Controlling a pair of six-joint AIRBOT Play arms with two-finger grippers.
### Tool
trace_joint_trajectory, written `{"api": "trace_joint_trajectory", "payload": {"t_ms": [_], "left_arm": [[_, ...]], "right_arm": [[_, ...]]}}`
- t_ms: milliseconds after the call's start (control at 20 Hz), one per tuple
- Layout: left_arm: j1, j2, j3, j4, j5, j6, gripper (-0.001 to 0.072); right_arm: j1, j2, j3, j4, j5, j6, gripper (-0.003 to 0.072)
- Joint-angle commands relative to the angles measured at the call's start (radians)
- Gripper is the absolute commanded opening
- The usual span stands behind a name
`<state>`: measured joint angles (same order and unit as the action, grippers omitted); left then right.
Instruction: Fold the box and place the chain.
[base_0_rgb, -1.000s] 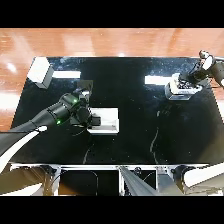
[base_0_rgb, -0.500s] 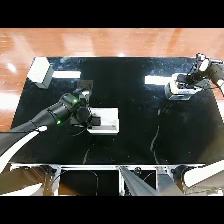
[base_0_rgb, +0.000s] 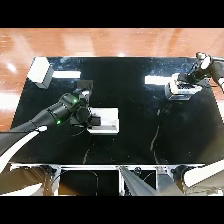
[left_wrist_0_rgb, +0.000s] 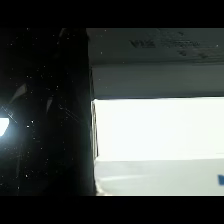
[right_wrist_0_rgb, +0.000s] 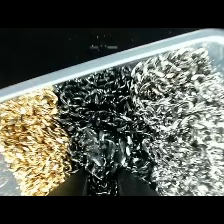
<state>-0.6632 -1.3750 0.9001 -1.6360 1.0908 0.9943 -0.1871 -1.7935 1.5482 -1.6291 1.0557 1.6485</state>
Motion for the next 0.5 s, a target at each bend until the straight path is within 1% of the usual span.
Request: {"api": "trace_joint_trajectory", "payload": {"t_ms": [0,250,450], "left_arm": [[0.000,-0.001,0.001,-0.001,0.001,0.000,0.0016],[0.000,-0.001,0.001,-0.004,0.001,0.000,0.0016],[0.000,-0.001,0.001,-0.008,0.005,0.000,0.0016]], "right_arm": [[0.000,0.013,0.056,0.003,0.060,-0.008,0.0029],[0.000,0.084,0.140,0.006,0.124,-0.034,0.0029],[0.000,0.209,0.147,0.006,0.122,-0.058,0.0029]]}}
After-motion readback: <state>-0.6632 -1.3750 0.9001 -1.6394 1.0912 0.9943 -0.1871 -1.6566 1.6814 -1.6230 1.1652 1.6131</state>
